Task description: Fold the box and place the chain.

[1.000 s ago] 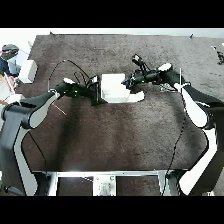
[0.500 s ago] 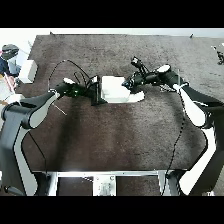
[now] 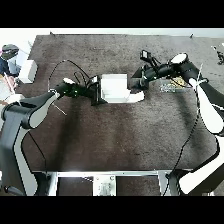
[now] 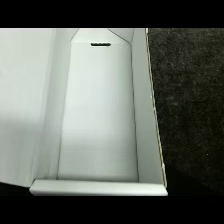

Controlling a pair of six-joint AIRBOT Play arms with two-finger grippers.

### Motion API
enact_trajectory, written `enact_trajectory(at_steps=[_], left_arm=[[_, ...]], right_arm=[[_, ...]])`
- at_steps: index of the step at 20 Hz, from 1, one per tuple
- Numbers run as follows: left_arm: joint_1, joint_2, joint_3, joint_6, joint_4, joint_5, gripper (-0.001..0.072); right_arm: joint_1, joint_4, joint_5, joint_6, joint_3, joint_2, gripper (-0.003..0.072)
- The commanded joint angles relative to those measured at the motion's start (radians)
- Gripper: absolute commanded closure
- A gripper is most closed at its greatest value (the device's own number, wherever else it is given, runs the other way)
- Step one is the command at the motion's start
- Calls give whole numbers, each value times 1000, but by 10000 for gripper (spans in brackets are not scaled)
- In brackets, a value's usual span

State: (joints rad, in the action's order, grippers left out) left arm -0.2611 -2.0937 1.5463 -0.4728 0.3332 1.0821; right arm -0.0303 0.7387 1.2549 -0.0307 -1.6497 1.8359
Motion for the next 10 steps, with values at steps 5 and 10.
enact_trajectory(at_steps=[5,10], left_arm=[[0,0,0,1,0,0,425],[0,0,0,1,0,0,425]], right_arm=[[-53,264,-26,-3,31,37,-31],[-96,263,-50,0,32,78,-21]])
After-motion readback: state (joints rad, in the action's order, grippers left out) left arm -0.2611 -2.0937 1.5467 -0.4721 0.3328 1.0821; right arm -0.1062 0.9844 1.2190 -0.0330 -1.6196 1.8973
